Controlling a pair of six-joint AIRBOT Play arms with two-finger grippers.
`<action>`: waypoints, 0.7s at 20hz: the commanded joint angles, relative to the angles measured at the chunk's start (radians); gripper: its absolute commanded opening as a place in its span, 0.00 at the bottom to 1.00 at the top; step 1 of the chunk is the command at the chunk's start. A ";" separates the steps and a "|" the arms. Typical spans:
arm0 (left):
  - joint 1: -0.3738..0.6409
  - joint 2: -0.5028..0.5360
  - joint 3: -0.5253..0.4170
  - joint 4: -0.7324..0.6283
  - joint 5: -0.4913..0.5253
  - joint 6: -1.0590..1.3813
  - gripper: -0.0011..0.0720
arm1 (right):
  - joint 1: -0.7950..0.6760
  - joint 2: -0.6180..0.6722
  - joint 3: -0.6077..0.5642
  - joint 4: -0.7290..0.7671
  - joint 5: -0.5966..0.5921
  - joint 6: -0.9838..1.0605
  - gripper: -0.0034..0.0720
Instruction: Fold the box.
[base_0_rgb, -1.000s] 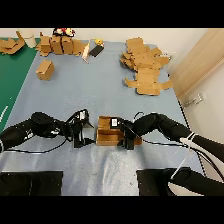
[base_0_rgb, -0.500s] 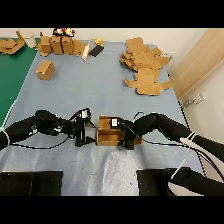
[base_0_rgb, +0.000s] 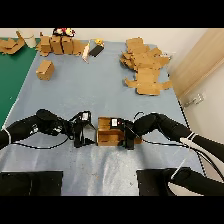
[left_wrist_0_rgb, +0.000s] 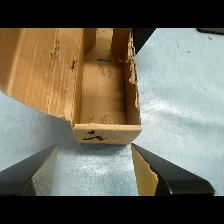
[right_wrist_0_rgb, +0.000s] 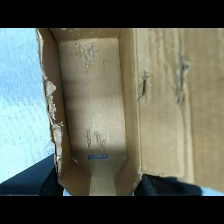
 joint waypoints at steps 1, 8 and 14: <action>0.005 -0.001 0.000 0.032 -0.003 0.003 0.98 | 0.000 0.000 0.000 0.000 0.000 0.000 0.71; -0.014 -0.002 0.000 -0.007 -0.011 0.006 0.98 | 0.000 0.000 0.000 0.000 0.001 0.000 0.71; -0.034 -0.003 0.000 -0.012 -0.006 0.006 0.98 | 0.000 0.000 0.000 0.000 0.000 0.000 0.71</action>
